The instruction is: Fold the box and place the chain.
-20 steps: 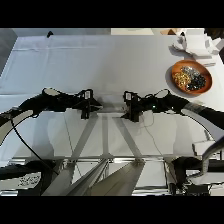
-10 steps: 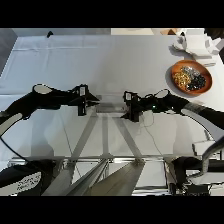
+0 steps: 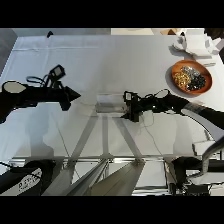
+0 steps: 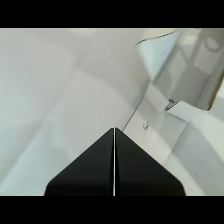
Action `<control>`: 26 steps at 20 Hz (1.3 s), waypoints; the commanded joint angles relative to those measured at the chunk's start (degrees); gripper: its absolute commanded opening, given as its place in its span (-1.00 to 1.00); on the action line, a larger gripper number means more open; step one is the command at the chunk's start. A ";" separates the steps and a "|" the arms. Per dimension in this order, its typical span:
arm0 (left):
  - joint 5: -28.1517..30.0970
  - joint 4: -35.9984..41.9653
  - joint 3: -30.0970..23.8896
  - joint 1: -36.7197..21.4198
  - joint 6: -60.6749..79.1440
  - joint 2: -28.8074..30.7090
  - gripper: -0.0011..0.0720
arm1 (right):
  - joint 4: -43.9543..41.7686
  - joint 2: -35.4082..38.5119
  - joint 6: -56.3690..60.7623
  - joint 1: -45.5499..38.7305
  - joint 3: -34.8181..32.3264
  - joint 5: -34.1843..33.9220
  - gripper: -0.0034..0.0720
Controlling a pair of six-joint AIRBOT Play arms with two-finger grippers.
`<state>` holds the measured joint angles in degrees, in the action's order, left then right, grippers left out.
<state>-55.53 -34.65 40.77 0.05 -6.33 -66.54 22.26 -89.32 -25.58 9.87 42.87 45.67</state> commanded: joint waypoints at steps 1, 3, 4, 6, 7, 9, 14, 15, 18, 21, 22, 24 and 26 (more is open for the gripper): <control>2.21 -5.44 -0.79 -3.61 -21.53 -0.74 -0.95 | -0.02 0.02 0.00 0.00 0.00 0.00 0.15; 2.56 -8.17 -1.11 -3.37 -33.22 -3.13 -0.95 | -0.02 0.02 0.00 0.00 0.00 0.02 0.15; 2.49 -8.92 -1.18 -3.06 -38.60 -4.61 -0.95 | -0.02 0.02 0.02 0.00 0.02 0.02 0.15; 0.59 -11.39 -1.22 -2.03 -44.15 -7.69 -0.95 | -0.02 0.02 0.00 0.00 0.02 0.02 0.15; -0.55 -12.63 -1.25 -1.18 -44.96 -9.05 -0.95 | -0.02 0.02 0.00 0.00 0.02 0.02 0.15; -1.79 -12.00 -1.25 1.22 -45.20 -10.67 -0.95 | -0.02 0.02 0.00 0.00 0.00 0.02 0.15; -2.43 -11.06 -1.25 6.97 -45.81 -12.15 -0.95 | -0.02 0.02 0.00 0.00 0.02 0.02 0.15; -2.43 -10.78 -1.25 7.58 -45.79 -12.39 -0.95 | -0.02 0.02 0.00 0.00 0.02 0.02 0.15; -2.64 -8.15 -1.25 8.26 -45.57 -12.55 -0.95 | -0.02 0.02 0.02 0.00 0.00 0.02 0.15; -2.86 -4.46 -1.25 8.28 -44.87 -12.55 -0.95 | -0.02 0.02 0.00 0.00 0.00 0.02 0.15; -2.86 -3.58 -1.25 8.41 -44.87 -12.55 -0.95 | -0.02 0.02 0.00 0.00 0.00 0.02 0.15; -2.82 -3.43 -1.25 9.53 -44.89 -12.52 -0.95 | -0.02 0.02 0.00 0.00 0.00 0.02 0.15; -2.58 -3.43 -1.25 10.95 -44.89 -12.52 -0.93 | -0.02 0.02 0.02 0.00 0.00 0.02 0.15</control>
